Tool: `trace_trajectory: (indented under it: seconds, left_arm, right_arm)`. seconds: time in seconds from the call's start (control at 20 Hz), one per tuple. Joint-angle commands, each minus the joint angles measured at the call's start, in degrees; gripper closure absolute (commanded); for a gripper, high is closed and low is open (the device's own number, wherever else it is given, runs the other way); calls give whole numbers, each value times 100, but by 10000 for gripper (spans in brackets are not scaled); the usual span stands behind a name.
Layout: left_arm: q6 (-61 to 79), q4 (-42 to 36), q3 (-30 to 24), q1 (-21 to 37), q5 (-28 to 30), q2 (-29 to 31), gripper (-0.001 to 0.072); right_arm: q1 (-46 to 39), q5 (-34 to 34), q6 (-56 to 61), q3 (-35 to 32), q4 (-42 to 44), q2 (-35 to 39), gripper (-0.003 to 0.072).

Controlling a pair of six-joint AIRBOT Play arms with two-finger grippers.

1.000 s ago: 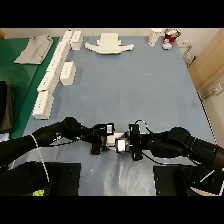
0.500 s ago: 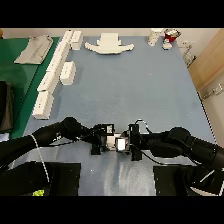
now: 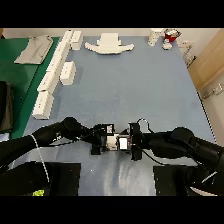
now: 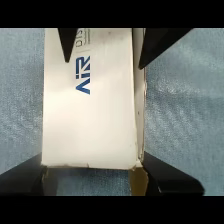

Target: Fold the box.

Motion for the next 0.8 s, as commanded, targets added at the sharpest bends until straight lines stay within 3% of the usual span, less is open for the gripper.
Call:
trace_trajectory:
  seconds: [0.0,0.15,0.2,0.25,0.3,0.5,0.65,0.75]
  left_arm:
    - [-2,0,7,0,4,4,253]
    - [-2,0,7,0,4,4,253]
    - [-2,0,7,0,4,4,253]
    - [-2,0,7,0,4,4,253]
    - [-2,0,7,0,4,4,253]
    - [-2,0,7,0,4,4,252]
    - [-2,0,7,0,4,4,253]
    - [-2,0,7,0,7,4,252]
  right_arm:
    - [-11,-20,291,2,205,435,250]
    - [-109,-105,1587,-63,221,1010,264]
    - [-212,-103,2072,-149,227,1145,370]
    - [-328,-72,2577,-302,273,1257,567]
    - [-428,57,2988,-522,404,1344,673]
    - [-341,1480,3300,-1582,1838,1445,683]
    - [7,2205,3519,-1939,1856,1384,683]
    - [42,2205,3515,-1976,1847,1305,682]
